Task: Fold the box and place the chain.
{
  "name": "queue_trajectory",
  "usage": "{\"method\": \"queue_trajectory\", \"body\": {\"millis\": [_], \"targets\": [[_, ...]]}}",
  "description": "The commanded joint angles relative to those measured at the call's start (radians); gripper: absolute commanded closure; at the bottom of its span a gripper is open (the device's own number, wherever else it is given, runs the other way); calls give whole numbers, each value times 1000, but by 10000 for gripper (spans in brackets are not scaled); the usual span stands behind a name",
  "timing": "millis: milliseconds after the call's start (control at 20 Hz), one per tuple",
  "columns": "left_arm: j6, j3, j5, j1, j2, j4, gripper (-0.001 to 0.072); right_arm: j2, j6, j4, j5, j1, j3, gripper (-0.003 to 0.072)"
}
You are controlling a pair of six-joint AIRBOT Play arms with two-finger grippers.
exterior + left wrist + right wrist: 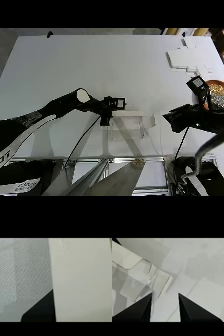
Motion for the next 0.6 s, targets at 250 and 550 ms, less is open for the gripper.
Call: {"method": "queue_trajectory", "body": {"millis": [250, 550], "targets": [[12, -1, -12, 0, -22, 0, 706, 0, 0, -3, 0, 1, 0, 329], [11, -1, -5, 0, -22, 0, 700, 0, -1, -3, 0, 0, 0, 329]]}}
